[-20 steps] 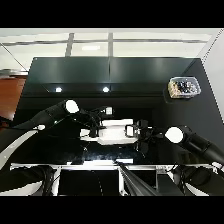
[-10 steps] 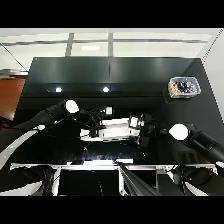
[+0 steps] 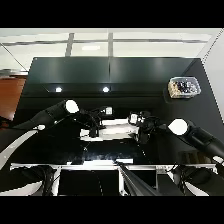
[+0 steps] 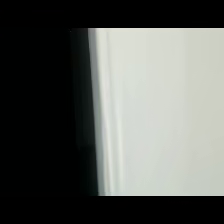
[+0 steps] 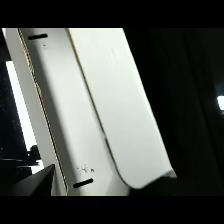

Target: Fold the box and place the chain.

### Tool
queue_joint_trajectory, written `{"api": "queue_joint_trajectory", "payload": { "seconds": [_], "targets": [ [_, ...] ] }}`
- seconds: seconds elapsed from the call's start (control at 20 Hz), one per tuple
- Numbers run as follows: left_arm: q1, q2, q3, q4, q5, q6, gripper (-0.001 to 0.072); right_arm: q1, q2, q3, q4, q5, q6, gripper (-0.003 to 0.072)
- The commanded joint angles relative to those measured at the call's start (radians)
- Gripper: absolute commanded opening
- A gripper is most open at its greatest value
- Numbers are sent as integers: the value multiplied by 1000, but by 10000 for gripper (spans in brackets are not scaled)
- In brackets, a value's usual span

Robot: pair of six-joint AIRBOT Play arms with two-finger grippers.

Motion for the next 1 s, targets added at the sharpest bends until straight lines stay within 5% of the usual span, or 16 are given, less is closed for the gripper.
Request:
{"api": "queue_joint_trajectory", "payload": {
  "seconds": [0.0, 0.95],
  "targets": [
    [-1, 0, 1, 0, 0, 0, 33, -1, -48, 1, 124, 52, -169, 700],
    [-1, 0, 1, 0, 0, 0, 34, -1, -210, 1, 141, 65, -313, 700]
  ]
}}
